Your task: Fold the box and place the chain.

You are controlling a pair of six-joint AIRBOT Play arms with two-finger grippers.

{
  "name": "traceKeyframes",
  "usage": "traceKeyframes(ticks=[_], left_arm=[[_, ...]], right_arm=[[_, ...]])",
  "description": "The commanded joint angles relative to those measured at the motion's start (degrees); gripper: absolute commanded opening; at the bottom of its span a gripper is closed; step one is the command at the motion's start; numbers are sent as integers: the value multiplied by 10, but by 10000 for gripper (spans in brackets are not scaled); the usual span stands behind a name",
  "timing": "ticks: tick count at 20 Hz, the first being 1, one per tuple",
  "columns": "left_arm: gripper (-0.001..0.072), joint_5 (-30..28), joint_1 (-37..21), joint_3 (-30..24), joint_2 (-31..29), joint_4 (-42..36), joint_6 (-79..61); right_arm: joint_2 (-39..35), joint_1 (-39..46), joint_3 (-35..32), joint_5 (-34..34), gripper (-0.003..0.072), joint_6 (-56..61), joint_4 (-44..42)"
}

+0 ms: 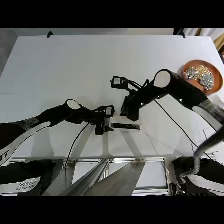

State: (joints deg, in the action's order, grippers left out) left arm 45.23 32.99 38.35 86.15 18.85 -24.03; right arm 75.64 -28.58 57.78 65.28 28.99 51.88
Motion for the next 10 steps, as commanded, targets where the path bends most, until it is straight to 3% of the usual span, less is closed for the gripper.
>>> traceKeyframes(ticks=[1,3,10], left_arm=[[212,0,0,0,0,0,0],[212,0,0,0,0,0,0],[212,0,0,0,0,0,0]], right_arm=[[-31,-7,-43,-27,284,-11,20],[-38,-13,-53,-36,345,-11,39],[-51,-15,-57,-23,345,-10,38]])
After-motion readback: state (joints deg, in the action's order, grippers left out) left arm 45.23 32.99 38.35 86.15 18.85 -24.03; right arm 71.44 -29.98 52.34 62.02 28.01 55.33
